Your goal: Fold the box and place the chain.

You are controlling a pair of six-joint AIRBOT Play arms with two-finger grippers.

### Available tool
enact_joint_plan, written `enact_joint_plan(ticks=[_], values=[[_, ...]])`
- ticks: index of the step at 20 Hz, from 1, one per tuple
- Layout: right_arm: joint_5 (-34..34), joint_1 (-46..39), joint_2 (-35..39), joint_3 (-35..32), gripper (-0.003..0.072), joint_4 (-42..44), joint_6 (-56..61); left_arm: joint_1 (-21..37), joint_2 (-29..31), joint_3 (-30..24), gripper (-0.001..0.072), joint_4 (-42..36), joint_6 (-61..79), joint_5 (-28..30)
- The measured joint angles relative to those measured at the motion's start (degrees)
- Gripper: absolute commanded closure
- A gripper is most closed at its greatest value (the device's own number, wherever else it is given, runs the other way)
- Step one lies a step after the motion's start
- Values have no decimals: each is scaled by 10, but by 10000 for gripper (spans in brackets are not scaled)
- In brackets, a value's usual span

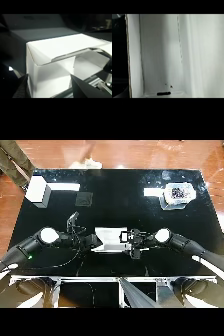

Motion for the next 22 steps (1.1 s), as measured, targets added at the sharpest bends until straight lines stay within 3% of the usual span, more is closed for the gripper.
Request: enact_joint_plan(ticks=[10, 22], values=[[0, 0, 0, 0, 354, 0, 0, -73, 0, 49, 95, 187, -195, 9], [0, 0, 0, 0, 354, 0, 0, -122, -23, 57, 96, 269, -339, 26]])
